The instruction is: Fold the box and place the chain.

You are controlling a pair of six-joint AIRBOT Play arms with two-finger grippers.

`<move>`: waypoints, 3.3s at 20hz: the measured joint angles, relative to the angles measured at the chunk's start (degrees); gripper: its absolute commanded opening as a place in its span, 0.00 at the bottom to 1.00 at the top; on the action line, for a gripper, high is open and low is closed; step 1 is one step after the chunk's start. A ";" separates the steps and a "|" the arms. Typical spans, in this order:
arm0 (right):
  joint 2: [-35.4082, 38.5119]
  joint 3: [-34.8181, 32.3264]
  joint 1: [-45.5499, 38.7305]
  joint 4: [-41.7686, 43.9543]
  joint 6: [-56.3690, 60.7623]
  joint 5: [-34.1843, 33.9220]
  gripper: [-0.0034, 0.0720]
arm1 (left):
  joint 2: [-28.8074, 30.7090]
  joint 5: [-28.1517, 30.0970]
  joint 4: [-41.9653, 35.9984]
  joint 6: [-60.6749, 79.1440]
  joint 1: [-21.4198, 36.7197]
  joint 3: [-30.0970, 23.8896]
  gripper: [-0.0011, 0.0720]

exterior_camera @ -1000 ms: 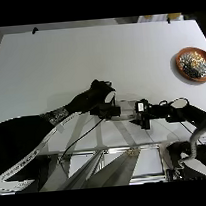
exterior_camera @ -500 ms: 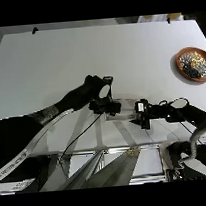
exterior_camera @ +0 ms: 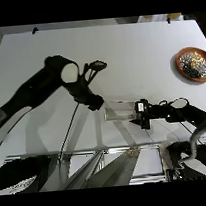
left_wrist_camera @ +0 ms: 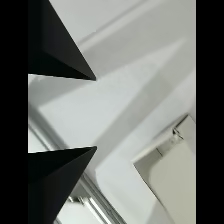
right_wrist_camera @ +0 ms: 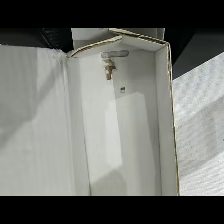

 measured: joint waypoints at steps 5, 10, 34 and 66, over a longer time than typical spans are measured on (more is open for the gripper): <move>0.00 0.00 0.00 0.00 0.00 0.02 0.47 | 9.57 8.81 -9.42 39.98 6.47 -16.48 0.96; 0.00 0.00 0.00 -0.02 0.02 0.02 0.47 | 9.42 24.20 -26.40 79.56 9.73 -34.05 0.97; 0.00 0.00 -0.04 -0.04 0.07 0.09 0.47 | -4.81 36.81 -53.81 114.57 5.57 -36.44 0.97; 0.00 0.00 -0.02 0.02 0.04 -0.07 0.47 | -8.33 37.97 -58.62 116.34 4.74 -34.18 0.97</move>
